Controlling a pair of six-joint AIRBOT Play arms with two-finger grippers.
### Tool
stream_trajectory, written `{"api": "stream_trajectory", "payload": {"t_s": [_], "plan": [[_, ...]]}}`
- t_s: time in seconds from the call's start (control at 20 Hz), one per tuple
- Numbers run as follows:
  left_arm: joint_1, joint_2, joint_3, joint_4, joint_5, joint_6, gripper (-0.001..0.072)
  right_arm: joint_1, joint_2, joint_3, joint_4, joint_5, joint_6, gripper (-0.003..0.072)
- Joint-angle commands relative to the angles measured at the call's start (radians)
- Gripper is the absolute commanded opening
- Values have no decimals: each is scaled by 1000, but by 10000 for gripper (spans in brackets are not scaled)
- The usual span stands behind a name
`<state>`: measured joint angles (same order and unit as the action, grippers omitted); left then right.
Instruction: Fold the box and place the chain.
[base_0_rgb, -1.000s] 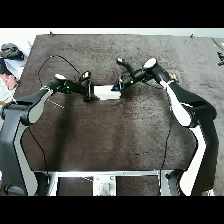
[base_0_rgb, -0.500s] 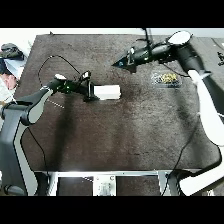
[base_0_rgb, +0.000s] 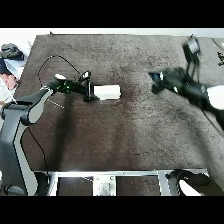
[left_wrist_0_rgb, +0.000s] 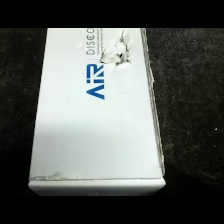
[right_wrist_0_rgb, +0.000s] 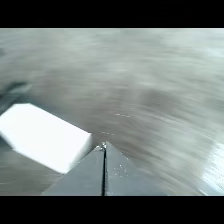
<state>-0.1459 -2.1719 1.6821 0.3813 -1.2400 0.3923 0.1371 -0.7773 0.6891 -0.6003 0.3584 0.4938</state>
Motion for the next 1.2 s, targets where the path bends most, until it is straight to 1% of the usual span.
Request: {"api": "stream_trajectory", "payload": {"t_s": [0.0,0.1,0.15,0.25,0.35,0.5,0.9,1.05,1.1,1.15], "plan": [[-1,1,0,0,1,0,351,-5,323,-363,-18,-338,4,13],[-1,1,0,0,1,1,351,-5,441,-453,-18,-354,4,13],[-1,0,0,0,1,1,351,-5,481,-480,-18,-357,4,12],[-1,1,0,0,1,0,351,-5,538,-521,-18,-356,4,13],[-1,1,0,0,1,0,351,-5,570,-557,-18,-359,4,13],[-1,1,0,0,1,0,351,-5,578,-595,-18,-359,4,13],[-1,1,0,0,0,0,351,-5,578,-597,-18,-360,4,13],[-1,1,0,0,-37,-2,349,-5,578,-597,-18,-360,4,13],[-1,1,0,-3,-44,-3,329,-5,578,-597,-18,-360,4,14],[-1,1,0,-6,-52,-17,14,-5,578,-597,-18,-360,4,13]]}}
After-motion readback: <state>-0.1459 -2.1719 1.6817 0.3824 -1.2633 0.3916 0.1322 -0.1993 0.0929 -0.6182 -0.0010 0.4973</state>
